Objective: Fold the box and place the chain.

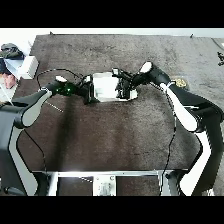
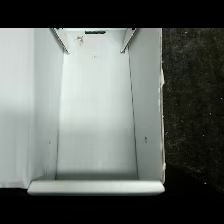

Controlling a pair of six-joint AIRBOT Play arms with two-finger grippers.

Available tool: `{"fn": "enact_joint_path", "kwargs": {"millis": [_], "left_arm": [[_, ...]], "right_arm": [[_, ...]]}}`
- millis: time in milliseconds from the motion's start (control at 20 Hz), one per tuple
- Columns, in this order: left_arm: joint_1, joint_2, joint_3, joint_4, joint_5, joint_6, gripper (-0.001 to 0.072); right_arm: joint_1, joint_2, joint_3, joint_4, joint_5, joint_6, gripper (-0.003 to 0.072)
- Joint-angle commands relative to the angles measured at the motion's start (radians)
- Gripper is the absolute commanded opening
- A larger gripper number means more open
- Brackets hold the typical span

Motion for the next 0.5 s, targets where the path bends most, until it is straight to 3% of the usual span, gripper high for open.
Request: {"fn": "enact_joint_path", "kwargs": {"millis": [0,50,100,200,450], "left_arm": [[0.0,0.001,0.001,0.0,0.0,0.001,0.0466],[0.0,0.001,0.001,0.0,0.0,0.001,0.0466],[0.0,0.001,0.001,0.0,0.0,0.001,0.0467],[0.0,0.001,0.001,0.0,0.0,0.001,0.0466],[0.0,0.001,0.001,0.0,0.0,0.002,0.0466]], "right_arm": [[0.0,0.003,0.0,-0.028,0.037,0.002,0.0238],[-0.002,0.009,0.0,-0.061,0.068,0.014,0.0076],[-0.008,0.017,0.0,-0.089,0.108,0.043,-0.0005],[-0.037,0.036,0.0,-0.1,0.177,0.122,-0.0005],[-0.153,0.068,0.0,-0.04,0.186,0.417,-0.0005]]}}
